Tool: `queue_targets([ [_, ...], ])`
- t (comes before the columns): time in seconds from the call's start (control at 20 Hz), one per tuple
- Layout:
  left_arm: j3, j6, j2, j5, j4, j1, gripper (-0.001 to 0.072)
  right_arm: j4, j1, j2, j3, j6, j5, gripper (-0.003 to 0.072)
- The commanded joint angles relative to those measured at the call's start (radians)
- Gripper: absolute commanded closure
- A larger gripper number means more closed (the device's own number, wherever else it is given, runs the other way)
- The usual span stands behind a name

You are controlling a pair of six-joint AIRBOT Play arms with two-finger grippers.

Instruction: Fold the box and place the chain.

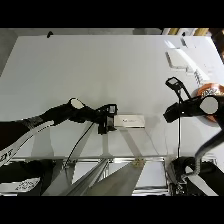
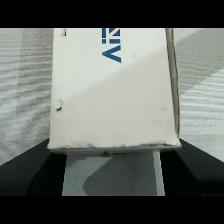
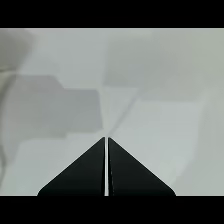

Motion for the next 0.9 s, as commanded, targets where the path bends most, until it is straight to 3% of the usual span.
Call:
queue_targets([
  [0.0, 0.001, 0.000, 0.000, 0.001, 0.000, 0.000, 0.0419, -0.092, -0.113, -0.044, -0.035, 0.132, 0.056, 0.0666],
  [0.85, 0.001, -0.001, 0.000, -0.001, 0.000, 0.000, 0.0419, -0.090, -0.148, -0.051, -0.036, 0.132, 0.064, 0.0665],
])
